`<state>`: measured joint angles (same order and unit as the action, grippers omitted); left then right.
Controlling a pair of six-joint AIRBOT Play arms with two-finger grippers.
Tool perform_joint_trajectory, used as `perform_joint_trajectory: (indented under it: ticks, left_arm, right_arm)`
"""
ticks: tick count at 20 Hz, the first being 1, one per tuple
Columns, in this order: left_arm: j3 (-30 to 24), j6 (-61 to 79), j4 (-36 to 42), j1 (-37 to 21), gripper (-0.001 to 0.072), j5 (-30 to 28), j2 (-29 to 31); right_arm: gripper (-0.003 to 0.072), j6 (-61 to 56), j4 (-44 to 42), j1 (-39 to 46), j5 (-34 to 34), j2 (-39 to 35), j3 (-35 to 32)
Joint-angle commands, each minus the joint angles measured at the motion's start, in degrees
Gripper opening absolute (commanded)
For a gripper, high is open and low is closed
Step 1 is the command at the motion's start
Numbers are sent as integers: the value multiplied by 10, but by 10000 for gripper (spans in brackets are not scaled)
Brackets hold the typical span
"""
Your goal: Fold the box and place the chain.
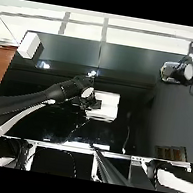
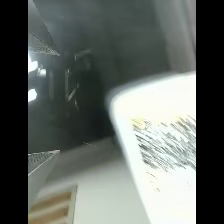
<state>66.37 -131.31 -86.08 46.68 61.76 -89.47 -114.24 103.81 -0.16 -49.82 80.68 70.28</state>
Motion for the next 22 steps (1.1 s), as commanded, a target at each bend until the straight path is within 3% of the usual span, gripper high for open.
perform_joint_trajectory:
  ticks: [1, 4, 6, 9, 12, 13, 14, 16, 17, 22]
  left_arm:
    - [0, 0, 0, 0, 27, 1, 0]
    - [0, 0, 0, 0, 26, 0, 0]
    - [0, 0, 0, 0, 26, 0, 0]
    - [0, 0, 0, 0, 27, 0, 0]
    - [0, 0, 0, 0, 26, 0, 0]
    - [0, 0, 0, 0, 27, 0, 0]
    - [0, 0, 0, 0, 27, 1, 0]
    - [0, 0, 0, 0, 27, 1, 0]
    - [0, 0, 0, 0, 27, 1, 0]
    - [0, 0, 0, 0, 27, 0, 0]
  right_arm:
    - [704, 61, -118, 97, -30, 162, 180]
    - [702, 76, -153, 124, -118, 285, 335]
    - [596, 94, -155, 132, -154, 332, 385]
    - [530, 108, -155, 132, -142, 357, 394]
    - [528, 108, -155, 131, -124, 369, 394]
    - [431, 108, -154, 132, -123, 371, 394]
    - [411, 108, -154, 132, -122, 372, 394]
    - [113, 109, -154, 133, -128, 371, 400]
    - [17, 111, -154, 133, -142, 370, 409]
    - [18, 160, -154, 132, -215, 326, 467]
